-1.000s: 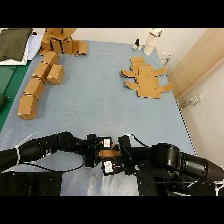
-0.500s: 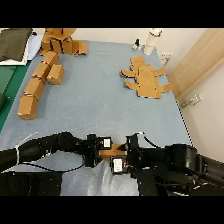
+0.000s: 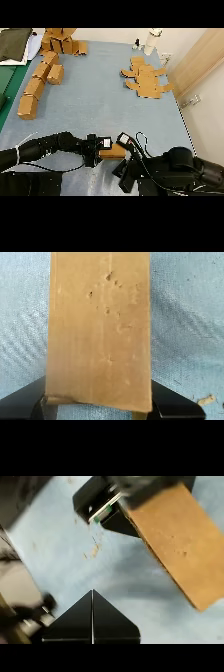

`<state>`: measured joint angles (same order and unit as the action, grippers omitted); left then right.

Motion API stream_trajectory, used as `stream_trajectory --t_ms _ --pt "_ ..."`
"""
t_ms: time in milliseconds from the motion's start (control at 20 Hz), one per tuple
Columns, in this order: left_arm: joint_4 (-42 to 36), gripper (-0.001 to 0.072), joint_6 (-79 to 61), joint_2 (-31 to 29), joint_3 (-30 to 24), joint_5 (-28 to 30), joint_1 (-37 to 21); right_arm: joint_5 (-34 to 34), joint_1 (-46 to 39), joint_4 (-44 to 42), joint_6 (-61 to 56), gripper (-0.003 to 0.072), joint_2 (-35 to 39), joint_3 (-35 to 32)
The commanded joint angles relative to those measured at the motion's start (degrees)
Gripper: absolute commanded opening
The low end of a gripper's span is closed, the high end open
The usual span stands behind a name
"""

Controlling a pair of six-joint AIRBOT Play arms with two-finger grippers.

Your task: Fold the box.

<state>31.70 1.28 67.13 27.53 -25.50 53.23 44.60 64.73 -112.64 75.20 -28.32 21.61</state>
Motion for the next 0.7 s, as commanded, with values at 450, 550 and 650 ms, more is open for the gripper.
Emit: stream_trajectory --t_ms 450,550,650 --pt "0.0 0.0524 0.0 0.0 0.0 0.0 0.0 -45.1 0.0 -6.3 -37.7 -0.0001 1.2 -16.5" --pt "0.0 0.0524 0.0 0.0 0.0 0.0 0.0 -43.6 0.0 -6.3 -37.7 -0.0001 1.2 -16.6" --pt "0.0 0.0524 0.0 0.0 0.0 0.0 0.0 -42.2 0.0 -5.9 -37.7 -0.0001 1.1 -16.6"
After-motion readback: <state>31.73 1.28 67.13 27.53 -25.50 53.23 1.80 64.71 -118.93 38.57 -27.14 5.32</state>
